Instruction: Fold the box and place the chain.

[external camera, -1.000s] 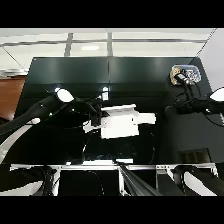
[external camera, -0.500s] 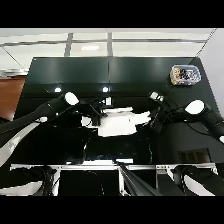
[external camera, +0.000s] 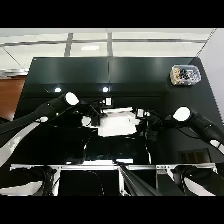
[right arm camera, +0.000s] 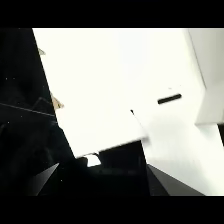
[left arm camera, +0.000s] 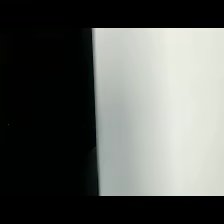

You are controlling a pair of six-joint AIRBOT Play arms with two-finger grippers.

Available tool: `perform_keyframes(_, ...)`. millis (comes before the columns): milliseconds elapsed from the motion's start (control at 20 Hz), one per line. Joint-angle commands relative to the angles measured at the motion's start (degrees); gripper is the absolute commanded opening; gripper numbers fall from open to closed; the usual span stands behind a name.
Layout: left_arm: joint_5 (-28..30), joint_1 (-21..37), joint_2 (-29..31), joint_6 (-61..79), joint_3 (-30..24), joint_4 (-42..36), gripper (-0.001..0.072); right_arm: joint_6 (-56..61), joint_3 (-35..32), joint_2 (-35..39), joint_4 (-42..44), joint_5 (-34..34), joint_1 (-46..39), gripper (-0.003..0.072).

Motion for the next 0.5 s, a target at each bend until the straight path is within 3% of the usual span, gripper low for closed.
perform_keyframes(0, -0.1, 0.0, 0.0, 0.0, 0.0, 0.2, 0.0026, -6.8, -0.2, -2.3, 3.4, -1.6, 3.8, 0.0621)
perform_keyframes(250, -0.1, 0.0, 0.0, 0.0, 0.0, 0.2, 0.0026, -7.2, -0.1, -3.8, 9.9, -15.7, 8.7, 0.0621)
perform_keyframes(450, -0.1, 0.0, 0.0, 0.0, 0.0, 0.2, 0.0026, -7.1, 2.9, -1.0, 3.5, -12.9, 7.9, 0.0621)
